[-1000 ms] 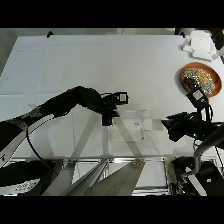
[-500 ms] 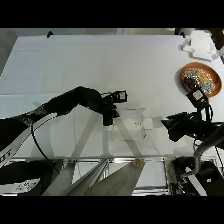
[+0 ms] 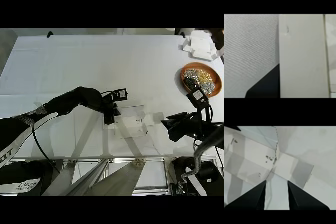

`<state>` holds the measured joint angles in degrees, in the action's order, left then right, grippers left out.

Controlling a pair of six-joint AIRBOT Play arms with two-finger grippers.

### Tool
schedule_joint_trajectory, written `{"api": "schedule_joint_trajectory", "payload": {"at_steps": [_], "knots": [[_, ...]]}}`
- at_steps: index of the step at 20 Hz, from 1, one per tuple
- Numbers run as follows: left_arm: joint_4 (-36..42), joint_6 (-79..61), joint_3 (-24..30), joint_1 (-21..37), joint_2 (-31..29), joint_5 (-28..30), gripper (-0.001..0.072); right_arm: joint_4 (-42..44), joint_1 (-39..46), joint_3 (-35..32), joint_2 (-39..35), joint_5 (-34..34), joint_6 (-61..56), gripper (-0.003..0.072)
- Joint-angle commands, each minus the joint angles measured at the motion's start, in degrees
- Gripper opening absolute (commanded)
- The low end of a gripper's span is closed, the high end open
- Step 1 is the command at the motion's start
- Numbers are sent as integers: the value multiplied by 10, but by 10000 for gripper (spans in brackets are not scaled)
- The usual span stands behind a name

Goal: Fold the box and place the chain.

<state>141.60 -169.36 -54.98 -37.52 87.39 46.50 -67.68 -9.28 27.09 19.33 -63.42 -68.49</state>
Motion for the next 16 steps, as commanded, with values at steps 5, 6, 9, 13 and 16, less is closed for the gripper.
{"api": "schedule_joint_trajectory", "payload": {"at_steps": [5,6,9,13,16], "knots": [[-37,-1,0,-1,0,28,1,0,0,0,0,12,0,271],[-39,-1,0,-1,0,36,1,0,0,0,0,14,0,271],[-39,-1,0,-1,0,36,1,0,0,0,0,14,0,271],[-39,-1,0,-1,0,37,1,0,0,0,0,15,0,271],[-33,-1,0,-1,0,37,1,0,0,0,0,15,0,271]]}}
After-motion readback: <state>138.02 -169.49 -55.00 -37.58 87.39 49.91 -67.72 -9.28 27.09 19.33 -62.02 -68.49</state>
